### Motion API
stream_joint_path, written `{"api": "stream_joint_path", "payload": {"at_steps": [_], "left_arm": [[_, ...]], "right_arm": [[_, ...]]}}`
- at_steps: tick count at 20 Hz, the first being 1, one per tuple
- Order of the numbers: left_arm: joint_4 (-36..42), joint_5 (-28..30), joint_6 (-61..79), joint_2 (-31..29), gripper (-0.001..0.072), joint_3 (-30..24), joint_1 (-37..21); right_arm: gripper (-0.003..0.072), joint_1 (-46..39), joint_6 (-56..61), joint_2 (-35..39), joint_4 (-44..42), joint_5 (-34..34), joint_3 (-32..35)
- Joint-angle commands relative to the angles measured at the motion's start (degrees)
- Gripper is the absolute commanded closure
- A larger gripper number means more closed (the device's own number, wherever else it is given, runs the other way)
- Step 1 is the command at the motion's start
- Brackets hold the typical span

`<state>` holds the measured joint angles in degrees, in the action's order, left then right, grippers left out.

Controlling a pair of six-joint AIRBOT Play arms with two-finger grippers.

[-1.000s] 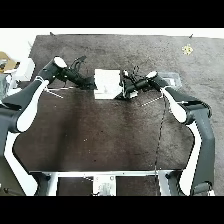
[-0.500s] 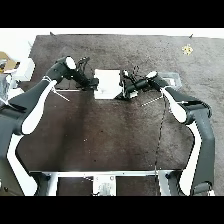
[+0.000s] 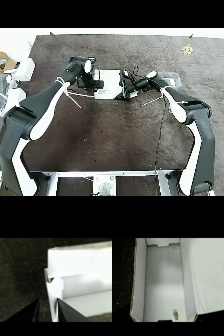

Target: Fold the box and place the chain.

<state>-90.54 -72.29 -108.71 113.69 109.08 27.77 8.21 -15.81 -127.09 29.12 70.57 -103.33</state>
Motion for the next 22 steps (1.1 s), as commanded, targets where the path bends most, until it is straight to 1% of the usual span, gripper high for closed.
{"api": "stream_joint_path", "payload": {"at_steps": [1,3,6,9,10,11,18,19,21,22], "left_arm": [[-5.01,-2.56,-3.80,2.51,0.0480,2.64,2.34],[-7.58,-2.36,-5.53,3.87,0.0480,4.24,3.52],[-8.11,-1.79,-6.99,5.38,0.0480,5.84,3.82],[-8.52,-1.31,-8.59,5.86,0.0481,5.90,3.82],[-8.68,-1.46,-9.57,6.23,0.0502,5.90,3.76],[-8.74,-1.64,-10.03,6.51,0.0540,5.90,3.78],[-8.72,-1.92,-14.16,6.80,0.0553,5.90,3.78],[-8.72,-1.95,-14.34,6.80,0.0624,5.90,3.76],[-8.72,-1.84,-14.36,6.80,0.0630,5.90,3.76],[-8.70,-1.92,-14.32,6.80,0.0696,5.90,3.76]], "right_arm": [[0.0242,0.07,-0.02,0.04,0.00,0.00,0.02],[0.0242,0.04,-0.02,0.04,0.00,0.00,0.02],[0.0242,0.04,0.00,0.02,0.00,0.00,0.02],[0.0242,0.07,0.00,0.04,0.00,0.00,0.02],[0.0242,0.07,0.00,0.04,0.00,0.00,0.02],[0.0242,0.04,0.00,0.04,0.00,-0.02,0.02],[0.0242,0.07,-0.02,0.04,0.00,0.00,0.02],[0.0242,0.07,-0.02,0.04,0.00,0.00,0.02],[0.0242,0.04,0.00,0.04,0.00,0.00,0.02],[0.0242,0.04,-0.02,0.04,0.00,0.00,0.02]]}}
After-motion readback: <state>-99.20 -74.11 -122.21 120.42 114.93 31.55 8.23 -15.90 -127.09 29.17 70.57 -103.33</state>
